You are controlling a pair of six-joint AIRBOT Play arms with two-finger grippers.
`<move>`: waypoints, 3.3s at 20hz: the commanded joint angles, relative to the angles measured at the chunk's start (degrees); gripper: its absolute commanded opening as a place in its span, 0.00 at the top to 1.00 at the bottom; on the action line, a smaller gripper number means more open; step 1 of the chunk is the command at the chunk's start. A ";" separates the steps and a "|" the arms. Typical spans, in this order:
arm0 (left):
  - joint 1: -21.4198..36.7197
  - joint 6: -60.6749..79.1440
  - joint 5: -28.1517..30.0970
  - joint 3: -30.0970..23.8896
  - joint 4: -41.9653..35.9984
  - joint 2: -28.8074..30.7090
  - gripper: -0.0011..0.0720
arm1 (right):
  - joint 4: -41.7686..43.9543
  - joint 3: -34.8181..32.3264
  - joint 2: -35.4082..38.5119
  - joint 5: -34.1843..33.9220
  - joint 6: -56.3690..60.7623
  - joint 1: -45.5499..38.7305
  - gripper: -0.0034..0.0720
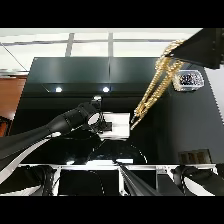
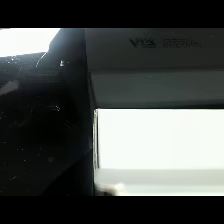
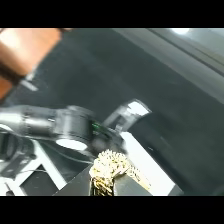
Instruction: Fold the box and place the chain.
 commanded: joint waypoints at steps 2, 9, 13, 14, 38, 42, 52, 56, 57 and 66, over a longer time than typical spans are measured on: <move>0.04 0.00 0.00 0.00 0.00 0.02 0.95 | 1.77 -0.26 -2.38 -3.26 0.24 5.81 0.94; 0.07 0.00 -0.02 0.00 0.02 0.02 0.95 | 0.94 -13.97 -4.17 -4.92 0.39 9.27 0.94; 0.07 0.00 0.00 0.00 0.02 0.02 0.95 | 0.94 -20.28 -4.15 -6.45 -0.26 9.29 0.94; 0.07 0.00 0.00 0.00 0.02 0.02 0.95 | 0.52 -20.44 -4.15 -6.23 -0.26 9.29 0.94; 0.07 0.00 0.02 0.00 0.02 0.02 0.95 | -0.74 -38.82 0.00 -14.84 -1.09 14.27 0.94; 0.07 0.00 0.02 0.00 0.02 0.02 0.95 | -3.82 -46.66 0.00 -18.99 -0.33 14.27 0.94; 0.07 0.00 0.00 0.00 0.02 0.02 0.95 | 0.39 -60.24 -2.89 -38.32 1.22 14.29 0.92; 0.07 0.00 -0.02 0.00 0.02 0.02 0.95 | 0.24 -60.17 -1.05 -31.17 -2.64 11.08 0.36; 0.04 0.00 -0.02 0.00 0.02 0.02 0.95 | -0.92 -60.17 0.66 -27.74 -3.74 8.96 0.36; 0.04 0.00 0.00 0.00 0.02 0.02 0.95 | -13.79 -83.78 14.51 -47.39 -18.58 6.93 0.00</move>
